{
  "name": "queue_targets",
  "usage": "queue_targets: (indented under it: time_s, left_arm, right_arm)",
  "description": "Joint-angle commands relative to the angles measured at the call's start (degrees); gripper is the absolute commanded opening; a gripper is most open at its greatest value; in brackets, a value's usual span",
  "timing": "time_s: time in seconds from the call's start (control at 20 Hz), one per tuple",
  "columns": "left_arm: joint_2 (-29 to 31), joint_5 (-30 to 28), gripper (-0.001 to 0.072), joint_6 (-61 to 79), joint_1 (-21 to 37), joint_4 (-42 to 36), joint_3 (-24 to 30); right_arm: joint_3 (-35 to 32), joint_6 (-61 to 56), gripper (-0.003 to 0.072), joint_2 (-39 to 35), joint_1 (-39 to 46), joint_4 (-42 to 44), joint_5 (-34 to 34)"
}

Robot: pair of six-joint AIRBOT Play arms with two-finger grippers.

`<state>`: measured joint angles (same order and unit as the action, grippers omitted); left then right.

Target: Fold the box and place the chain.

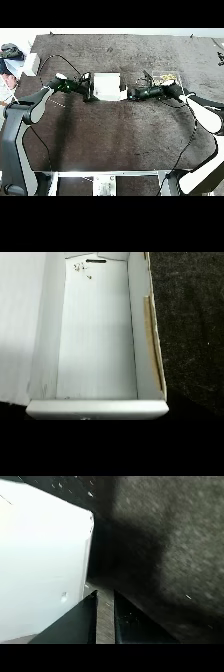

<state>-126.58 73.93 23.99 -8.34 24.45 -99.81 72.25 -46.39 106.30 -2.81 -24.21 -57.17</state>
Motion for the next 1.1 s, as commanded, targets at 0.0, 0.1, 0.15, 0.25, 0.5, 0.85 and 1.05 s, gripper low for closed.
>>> queue_targets:
  time_s: [0.0, 0.1, 0.15, 0.25, 0.5, 0.85, 1.05]
  left_arm:
    - [0.0, 0.0, 0.0466, 0.0, 0.0, 0.0, 0.0]
    - [0.0, 0.0, 0.0467, 0.0, 0.0, 0.0, 0.0]
    - [0.0, 0.0, 0.0466, 0.0, 0.0, 0.0, 0.0]
    - [0.0, 0.0, 0.0466, 0.0, 0.0, 0.0, 0.0]
    - [0.0, 0.0, 0.0466, 0.0, 0.0, 0.0, 0.0]
    - [0.0, 0.0, 0.0467, 0.0, 0.0, 0.0, 0.0]
    - [0.0, 0.0, 0.0466, 0.0, 0.0, 0.0, 0.0]
  right_arm:
    - [0.7, 1.7, 0.0124, 0.3, -0.4, 5.7, -2.4]
    - [2.8, -0.1, 0.0418, 0.3, -0.4, 5.6, -4.7]
    - [3.7, -0.3, 0.0416, 0.3, -0.6, 5.6, -5.4]
    - [4.9, -3.0, 0.0416, 0.3, -0.9, 5.4, -5.0]
    - [9.6, -10.4, 0.0416, 0.3, -2.8, 0.0, -5.8]
    - [16.2, -22.9, 0.0416, 0.3, -8.1, -15.9, -5.7]
    - [19.6, -31.1, 0.0416, 0.4, -11.1, -28.0, -4.7]
